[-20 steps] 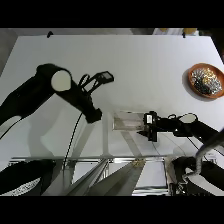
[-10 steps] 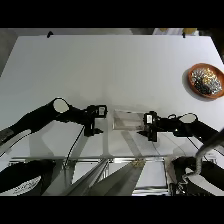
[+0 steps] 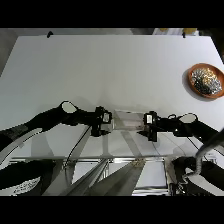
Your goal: Fold the box and place the chain.
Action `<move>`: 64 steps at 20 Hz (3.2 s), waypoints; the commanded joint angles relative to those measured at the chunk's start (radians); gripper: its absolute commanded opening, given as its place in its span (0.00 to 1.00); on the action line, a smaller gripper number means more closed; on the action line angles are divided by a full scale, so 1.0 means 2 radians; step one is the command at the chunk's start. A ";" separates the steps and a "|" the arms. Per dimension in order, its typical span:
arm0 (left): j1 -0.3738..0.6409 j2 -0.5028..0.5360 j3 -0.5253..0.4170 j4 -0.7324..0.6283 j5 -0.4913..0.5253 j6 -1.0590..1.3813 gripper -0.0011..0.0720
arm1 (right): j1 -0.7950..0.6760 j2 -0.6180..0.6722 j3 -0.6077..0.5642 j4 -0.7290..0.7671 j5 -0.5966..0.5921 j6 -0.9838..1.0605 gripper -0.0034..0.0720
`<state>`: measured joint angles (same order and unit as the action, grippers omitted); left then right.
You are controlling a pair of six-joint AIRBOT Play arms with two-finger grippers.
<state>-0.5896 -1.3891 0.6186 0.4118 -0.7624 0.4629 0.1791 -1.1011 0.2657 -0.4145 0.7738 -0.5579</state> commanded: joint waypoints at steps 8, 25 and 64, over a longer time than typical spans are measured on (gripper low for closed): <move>-0.008 -0.021 0.011 -0.023 -0.006 0.000 0.97 | 0.000 0.000 0.000 0.000 0.000 0.000 0.47; -0.007 -0.018 0.011 -0.032 0.002 0.041 0.97 | 0.000 0.000 0.000 0.000 0.000 0.000 0.47; -0.021 -0.071 0.046 -0.063 -0.006 0.000 0.30 | 0.000 0.000 0.000 0.000 0.000 0.000 0.47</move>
<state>-0.6308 -1.5295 0.7090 0.2859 -0.7712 0.4648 0.1783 -1.1011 0.2661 -0.4149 0.7734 -0.5583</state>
